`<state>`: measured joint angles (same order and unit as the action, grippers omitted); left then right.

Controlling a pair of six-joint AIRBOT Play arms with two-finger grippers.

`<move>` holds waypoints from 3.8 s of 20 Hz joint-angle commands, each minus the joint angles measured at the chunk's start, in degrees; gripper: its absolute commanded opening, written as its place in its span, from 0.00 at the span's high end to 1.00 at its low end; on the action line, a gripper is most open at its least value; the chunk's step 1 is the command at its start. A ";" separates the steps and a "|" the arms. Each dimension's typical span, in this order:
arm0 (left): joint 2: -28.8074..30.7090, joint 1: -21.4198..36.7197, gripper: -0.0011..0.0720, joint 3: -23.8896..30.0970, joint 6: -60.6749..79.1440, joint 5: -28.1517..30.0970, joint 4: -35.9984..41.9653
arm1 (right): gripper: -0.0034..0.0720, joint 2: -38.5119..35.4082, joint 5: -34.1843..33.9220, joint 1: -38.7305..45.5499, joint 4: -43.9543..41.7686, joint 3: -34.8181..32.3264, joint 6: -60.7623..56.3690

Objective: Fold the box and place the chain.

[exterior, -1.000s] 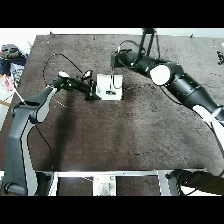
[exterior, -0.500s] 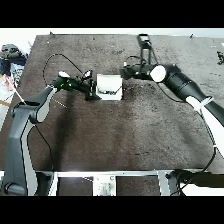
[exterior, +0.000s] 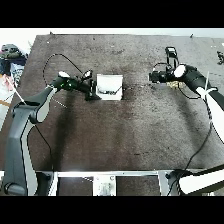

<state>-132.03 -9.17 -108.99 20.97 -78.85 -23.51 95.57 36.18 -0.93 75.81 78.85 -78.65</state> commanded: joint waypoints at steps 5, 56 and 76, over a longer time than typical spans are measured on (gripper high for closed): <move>0.00 0.04 0.36 0.00 -0.09 0.02 0.00 | 0.55 8.83 5.44 1.84 -1.01 6.71 10.03; 0.02 0.04 0.36 0.00 -0.09 0.00 -0.02 | 0.61 -6.95 -6.93 -25.44 -0.07 1.20 14.38; 0.00 0.04 0.36 0.00 -0.09 0.00 0.00 | 0.82 18.97 32.11 -5.29 -48.04 25.83 56.00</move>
<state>-132.03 -9.17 -108.99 20.99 -78.85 -23.51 113.23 62.41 -6.22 30.15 104.05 -26.00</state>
